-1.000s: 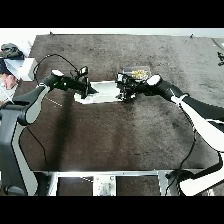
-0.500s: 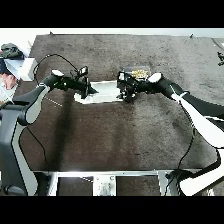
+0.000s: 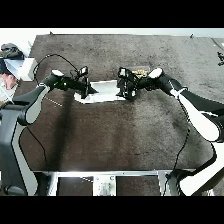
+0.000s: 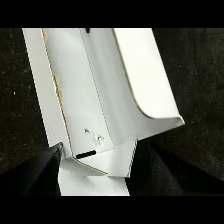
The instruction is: Fold the box and place the chain.
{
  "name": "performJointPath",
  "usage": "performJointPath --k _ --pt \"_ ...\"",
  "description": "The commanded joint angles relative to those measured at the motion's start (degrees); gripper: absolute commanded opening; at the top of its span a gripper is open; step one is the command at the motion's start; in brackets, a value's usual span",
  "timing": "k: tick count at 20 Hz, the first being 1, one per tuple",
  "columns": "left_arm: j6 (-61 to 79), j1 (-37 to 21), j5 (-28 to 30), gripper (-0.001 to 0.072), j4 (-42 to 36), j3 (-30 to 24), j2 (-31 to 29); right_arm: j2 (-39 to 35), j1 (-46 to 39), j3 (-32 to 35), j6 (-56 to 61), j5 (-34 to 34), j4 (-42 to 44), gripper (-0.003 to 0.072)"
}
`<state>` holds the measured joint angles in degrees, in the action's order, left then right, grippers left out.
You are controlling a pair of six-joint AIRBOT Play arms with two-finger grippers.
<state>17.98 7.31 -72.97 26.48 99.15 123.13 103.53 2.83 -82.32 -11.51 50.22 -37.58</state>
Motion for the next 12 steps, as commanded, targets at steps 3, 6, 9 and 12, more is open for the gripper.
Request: performJointPath --k 3,6,9,12 --pt "0.02 0.02 -0.02 0.0012 0.04 0.00 0.02 2.78 -0.70 -2.56 -0.63 5.51 0.92 0.0597" --pt "0.02 0.02 -0.04 0.0012 0.04 0.00 0.02 6.40 -0.76 -6.69 -0.42 9.29 0.96 0.0597" --pt "0.02 0.02 -0.04 0.0012 0.02 0.00 0.02 9.16 -0.90 -10.01 -0.22 12.07 1.44 0.0597" --pt "0.02 0.02 -0.04 0.0012 0.04 0.00 0.02 11.28 -0.94 -11.78 -0.22 14.84 3.58 0.0596"
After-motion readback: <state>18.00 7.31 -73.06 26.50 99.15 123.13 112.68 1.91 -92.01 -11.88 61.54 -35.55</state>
